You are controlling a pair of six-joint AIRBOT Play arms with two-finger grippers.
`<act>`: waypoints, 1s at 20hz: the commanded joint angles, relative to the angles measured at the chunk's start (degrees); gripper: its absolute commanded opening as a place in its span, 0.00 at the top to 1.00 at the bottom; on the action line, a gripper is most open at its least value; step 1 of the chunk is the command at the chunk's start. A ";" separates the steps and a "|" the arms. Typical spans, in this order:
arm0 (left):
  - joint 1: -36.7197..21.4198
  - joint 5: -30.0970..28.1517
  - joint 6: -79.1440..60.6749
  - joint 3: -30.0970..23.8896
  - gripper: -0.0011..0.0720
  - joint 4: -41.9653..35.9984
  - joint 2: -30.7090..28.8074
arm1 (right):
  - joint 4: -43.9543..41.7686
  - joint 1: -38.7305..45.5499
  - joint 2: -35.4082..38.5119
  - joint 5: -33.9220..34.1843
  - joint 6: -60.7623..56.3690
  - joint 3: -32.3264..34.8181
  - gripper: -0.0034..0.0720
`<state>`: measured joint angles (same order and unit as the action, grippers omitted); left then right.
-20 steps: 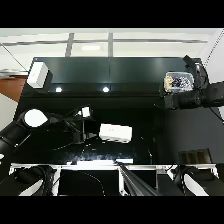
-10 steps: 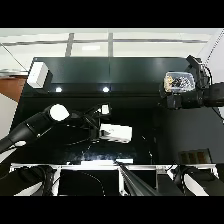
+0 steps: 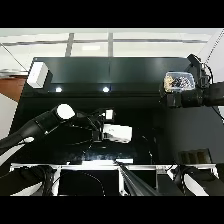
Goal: Fold the box and place the chain.
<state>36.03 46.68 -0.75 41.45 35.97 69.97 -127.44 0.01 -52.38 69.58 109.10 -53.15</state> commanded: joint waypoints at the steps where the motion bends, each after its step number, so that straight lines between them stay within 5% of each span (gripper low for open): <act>1: 0.90 -0.33 -3.52 0.07 0.02 -0.92 1.27 | 0.07 0.00 0.02 -0.28 -0.04 -0.02 0.92; 20: 1.68 -1.81 -3.54 0.04 0.02 -3.87 6.60 | 0.22 0.00 0.00 -1.22 -0.04 -0.02 0.92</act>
<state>37.30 45.60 -4.34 41.45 32.16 75.66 -127.28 0.01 -52.38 68.66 109.08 -53.15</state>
